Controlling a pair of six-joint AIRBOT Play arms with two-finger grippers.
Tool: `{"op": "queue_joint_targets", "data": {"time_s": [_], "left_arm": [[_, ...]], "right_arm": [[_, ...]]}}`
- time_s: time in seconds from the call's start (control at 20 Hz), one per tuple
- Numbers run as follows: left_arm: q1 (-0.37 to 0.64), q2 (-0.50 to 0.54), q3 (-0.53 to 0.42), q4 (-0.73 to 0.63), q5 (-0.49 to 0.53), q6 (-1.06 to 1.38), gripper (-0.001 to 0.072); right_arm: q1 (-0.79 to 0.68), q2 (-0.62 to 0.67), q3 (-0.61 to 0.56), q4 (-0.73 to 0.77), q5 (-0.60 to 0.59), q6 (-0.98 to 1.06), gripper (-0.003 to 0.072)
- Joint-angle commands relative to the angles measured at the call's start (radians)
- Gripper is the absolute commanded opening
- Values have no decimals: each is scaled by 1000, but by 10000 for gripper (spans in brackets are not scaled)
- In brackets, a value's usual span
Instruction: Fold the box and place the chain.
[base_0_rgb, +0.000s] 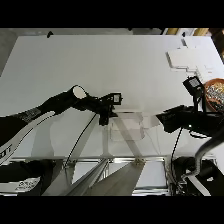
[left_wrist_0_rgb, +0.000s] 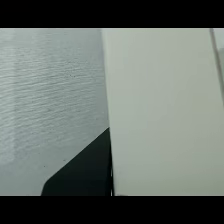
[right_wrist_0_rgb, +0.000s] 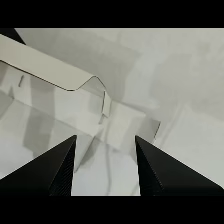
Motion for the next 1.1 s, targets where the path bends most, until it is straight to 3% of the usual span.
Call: {"op": "queue_joint_targets", "data": {"time_s": [0.0,1.05], "left_arm": [[-1,-1,-1,17,4,0,2],[-1,0,0,-11,0,42,3]], "right_arm": [[0,1,0,-2,-2,0,406],[1,1,-1,-3,-2,0,406]]}}
